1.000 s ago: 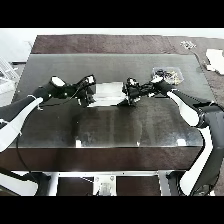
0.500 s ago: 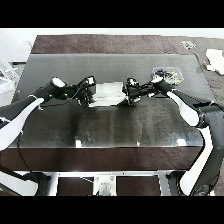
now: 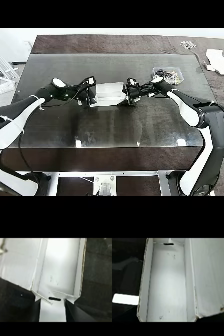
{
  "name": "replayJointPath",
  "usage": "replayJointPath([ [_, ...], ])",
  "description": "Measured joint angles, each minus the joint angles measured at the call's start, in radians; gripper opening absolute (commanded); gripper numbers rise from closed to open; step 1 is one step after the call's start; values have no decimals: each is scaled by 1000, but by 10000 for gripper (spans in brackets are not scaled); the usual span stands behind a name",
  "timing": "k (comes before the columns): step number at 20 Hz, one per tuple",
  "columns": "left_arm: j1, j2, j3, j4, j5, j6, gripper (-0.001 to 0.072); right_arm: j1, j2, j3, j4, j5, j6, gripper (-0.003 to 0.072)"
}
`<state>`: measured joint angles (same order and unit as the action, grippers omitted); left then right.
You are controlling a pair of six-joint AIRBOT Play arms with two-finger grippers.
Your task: Fold the box and place the chain.
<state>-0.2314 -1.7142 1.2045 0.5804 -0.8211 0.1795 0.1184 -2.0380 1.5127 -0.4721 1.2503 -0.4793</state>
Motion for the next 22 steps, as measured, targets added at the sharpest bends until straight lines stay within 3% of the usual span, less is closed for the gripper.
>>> replayJointPath([
  [1,0,0,0,-13,-1,5,161,0,0,0,0,0,0,579],
  [9,0,-2,0,-95,1,55,168,0,0,0,0,0,0,579],
  [10,0,-2,0,-100,1,60,221,0,0,0,0,0,0,579],
  [14,-1,-13,2,-138,-5,90,223,0,0,0,0,0,0,579],
  [15,-2,-16,3,-153,-7,104,319,0,0,0,1,-1,0,579],
  [22,-2,-48,6,-218,-21,208,319,0,0,0,-1,-2,0,579],
])
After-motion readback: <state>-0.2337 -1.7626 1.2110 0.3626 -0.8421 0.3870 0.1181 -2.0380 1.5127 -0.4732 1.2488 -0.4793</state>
